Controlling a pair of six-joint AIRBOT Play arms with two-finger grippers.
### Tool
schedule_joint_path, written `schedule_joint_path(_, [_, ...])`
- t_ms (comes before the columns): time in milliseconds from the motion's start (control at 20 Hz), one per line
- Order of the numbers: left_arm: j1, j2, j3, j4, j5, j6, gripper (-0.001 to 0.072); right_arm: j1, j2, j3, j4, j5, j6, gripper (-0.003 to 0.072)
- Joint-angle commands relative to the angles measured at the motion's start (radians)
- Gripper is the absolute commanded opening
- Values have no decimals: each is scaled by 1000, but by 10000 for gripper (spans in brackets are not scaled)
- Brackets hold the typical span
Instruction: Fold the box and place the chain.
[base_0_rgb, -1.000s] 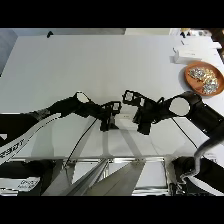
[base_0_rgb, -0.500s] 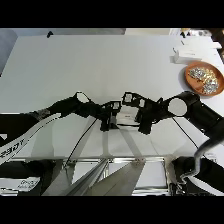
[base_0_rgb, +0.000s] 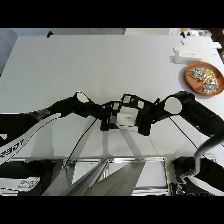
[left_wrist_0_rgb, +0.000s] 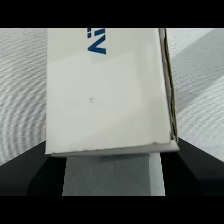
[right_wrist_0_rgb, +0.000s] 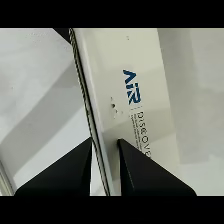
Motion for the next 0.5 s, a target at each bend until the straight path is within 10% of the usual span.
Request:
schedule_joint_path(0, [0,0,0,-1,-2,-2,172,0,4,0,25,27,-16,214])
schedule_joint_path(100, [0,0,0,-1,-2,-2,172,0,10,0,25,26,-16,353])
schedule_joint_path(450, [0,0,0,-1,-2,-2,172,0,10,0,25,13,-13,362])
